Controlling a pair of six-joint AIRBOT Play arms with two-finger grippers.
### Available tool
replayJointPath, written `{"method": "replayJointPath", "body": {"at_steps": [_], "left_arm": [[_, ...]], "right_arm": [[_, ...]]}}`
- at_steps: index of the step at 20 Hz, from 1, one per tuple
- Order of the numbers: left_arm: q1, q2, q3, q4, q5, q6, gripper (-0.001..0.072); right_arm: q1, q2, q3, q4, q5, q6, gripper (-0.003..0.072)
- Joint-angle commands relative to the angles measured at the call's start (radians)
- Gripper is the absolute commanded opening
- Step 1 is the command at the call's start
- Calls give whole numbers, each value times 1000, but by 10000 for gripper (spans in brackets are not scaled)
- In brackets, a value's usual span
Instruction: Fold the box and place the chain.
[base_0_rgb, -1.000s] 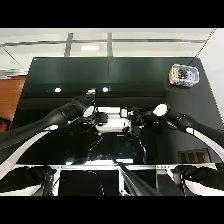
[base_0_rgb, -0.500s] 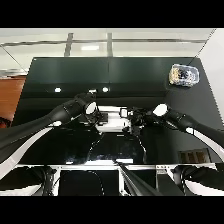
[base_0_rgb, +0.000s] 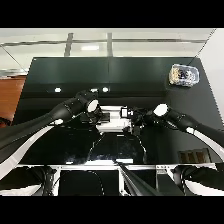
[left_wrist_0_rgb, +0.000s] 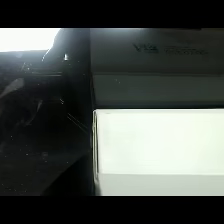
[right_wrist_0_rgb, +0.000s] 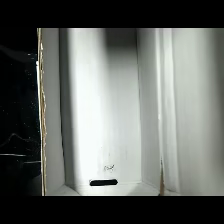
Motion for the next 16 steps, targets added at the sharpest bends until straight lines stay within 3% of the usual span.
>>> {"method": "replayJointPath", "body": {"at_steps": [1, 2, 4, 5, 6, 7, 8, 13, 14, 15, 16], "left_arm": [[-1, -3, 3, -8, -6, 1, 24], [-1, -3, 6, -6, -6, 0, 50], [0, -3, 16, -6, -9, 0, 460], [0, -3, 20, -3, -15, 0, 482], [0, -3, 21, 3, -18, 0, 480], [0, -3, 21, 10, -18, -5, 356], [0, -3, 21, 11, -18, -3, 34], [0, -3, 21, 25, -18, -3, 23], [0, -3, 21, 26, -18, -3, 23], [1, -3, 21, 28, -18, -3, 23], [1, -3, 21, 32, -18, -3, 24]], "right_arm": [[1, -1, 0, 1, -2, 0, 179], [1, -1, 0, 1, -2, 0, 179], [1, -1, 0, 1, -2, 0, 179], [1, -1, 0, 1, -2, 0, 179], [1, -1, 0, 1, -2, 0, 179], [1, -1, 0, 1, -2, 0, 179], [1, -1, 0, 1, -2, 0, 178], [0, 2, 0, 0, 9, 1, 179], [0, 10, 0, -6, 20, 21, 226], [0, 20, 0, -11, 23, 60, 512], [0, 37, 0, -30, 29, 69, 689]]}}
